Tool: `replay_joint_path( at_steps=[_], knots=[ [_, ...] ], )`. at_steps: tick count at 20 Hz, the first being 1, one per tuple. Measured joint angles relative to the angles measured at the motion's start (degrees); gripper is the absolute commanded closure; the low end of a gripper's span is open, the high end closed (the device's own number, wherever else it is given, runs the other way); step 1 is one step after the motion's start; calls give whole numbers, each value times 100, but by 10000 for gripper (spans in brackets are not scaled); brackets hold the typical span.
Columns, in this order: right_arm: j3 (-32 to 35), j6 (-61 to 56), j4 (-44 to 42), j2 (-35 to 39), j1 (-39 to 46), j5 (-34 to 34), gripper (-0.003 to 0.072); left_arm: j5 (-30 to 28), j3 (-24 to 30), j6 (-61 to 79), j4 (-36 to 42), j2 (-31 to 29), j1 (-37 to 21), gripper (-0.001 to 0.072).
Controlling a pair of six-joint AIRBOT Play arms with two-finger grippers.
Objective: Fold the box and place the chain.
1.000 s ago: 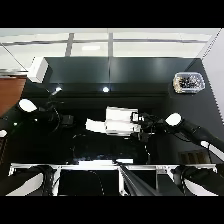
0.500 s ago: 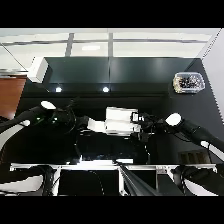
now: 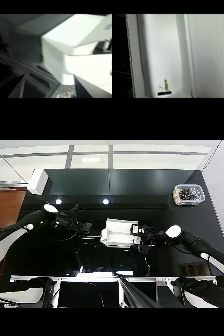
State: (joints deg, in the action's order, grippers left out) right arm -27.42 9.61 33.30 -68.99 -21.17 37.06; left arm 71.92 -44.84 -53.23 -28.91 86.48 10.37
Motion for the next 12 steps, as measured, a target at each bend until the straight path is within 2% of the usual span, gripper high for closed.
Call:
replay_joint_path(
  at_steps=[3, 5, 6, 8, 12],
  knots=[
    [0, 0, 0, 0, 0, 0, 279, 306, -210, 20, 68, 7, 164, 40],
    [0, 0, 0, 0, 0, 0, 279, 369, -358, 24, 83, 7, 358, 117],
    [0, 0, 0, 0, 0, 0, 279, 361, -439, 26, 85, 11, 461, 118],
    [0, 0, 0, 0, 0, 0, 279, 271, -625, -101, 42, 11, 693, 205],
    [0, 0, -2, 0, 0, 0, 279, 31, -981, -697, -450, 11, 1060, 213]
  ],
)
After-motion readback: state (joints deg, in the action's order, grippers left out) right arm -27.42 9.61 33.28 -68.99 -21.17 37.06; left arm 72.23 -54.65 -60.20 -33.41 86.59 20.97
